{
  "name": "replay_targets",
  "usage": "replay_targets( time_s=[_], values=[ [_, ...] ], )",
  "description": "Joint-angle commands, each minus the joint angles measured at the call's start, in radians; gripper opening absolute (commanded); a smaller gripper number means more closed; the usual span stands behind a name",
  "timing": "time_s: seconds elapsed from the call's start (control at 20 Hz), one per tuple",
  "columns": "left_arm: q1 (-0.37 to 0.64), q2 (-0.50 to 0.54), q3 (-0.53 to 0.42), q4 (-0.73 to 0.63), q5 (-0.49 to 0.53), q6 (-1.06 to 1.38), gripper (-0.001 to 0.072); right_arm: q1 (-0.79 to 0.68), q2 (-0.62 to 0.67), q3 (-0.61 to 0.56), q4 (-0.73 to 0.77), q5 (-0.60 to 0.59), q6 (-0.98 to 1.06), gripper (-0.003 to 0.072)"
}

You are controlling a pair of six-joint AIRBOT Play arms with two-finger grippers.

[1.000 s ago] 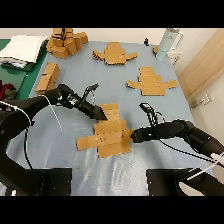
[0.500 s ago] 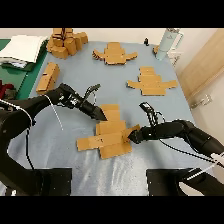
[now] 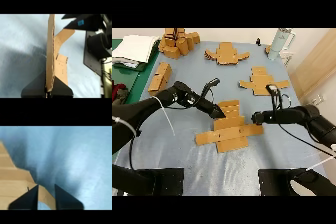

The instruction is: Fold the box.

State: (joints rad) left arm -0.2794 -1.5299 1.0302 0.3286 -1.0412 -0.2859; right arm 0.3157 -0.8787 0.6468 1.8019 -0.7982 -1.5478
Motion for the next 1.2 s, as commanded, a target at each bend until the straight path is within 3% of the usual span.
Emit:
replay_targets(
  time_s=[0.0, 0.1, 0.3, 0.8, 1.15],
  values=[
    [-0.06, 0.11, -0.12, -0.142, 0.187, 0.29, 0.0007, -0.03, 0.0, 0.074, -0.058, -0.025, 0.093, 0.0096],
    [-0.08, 0.168, -0.212, -0.239, 0.249, 0.468, 0.0007, -0.03, -0.005, 0.075, -0.031, -0.024, 0.093, 0.0011],
    [-0.121, 0.189, -0.301, -0.228, 0.326, 0.633, 0.0009, -0.027, -0.039, 0.075, 0.016, -0.014, 0.093, 0.0008],
    [-0.128, 0.183, -0.304, -0.201, 0.274, 0.689, 0.0011, 0.017, -0.101, 0.075, 0.037, 0.047, 0.091, 0.0008],
    [-0.201, 0.183, -0.304, -0.14, 0.336, 0.65, 0.0011, 0.017, -0.103, 0.075, 0.037, 0.054, 0.089, 0.0008]
  ],
)
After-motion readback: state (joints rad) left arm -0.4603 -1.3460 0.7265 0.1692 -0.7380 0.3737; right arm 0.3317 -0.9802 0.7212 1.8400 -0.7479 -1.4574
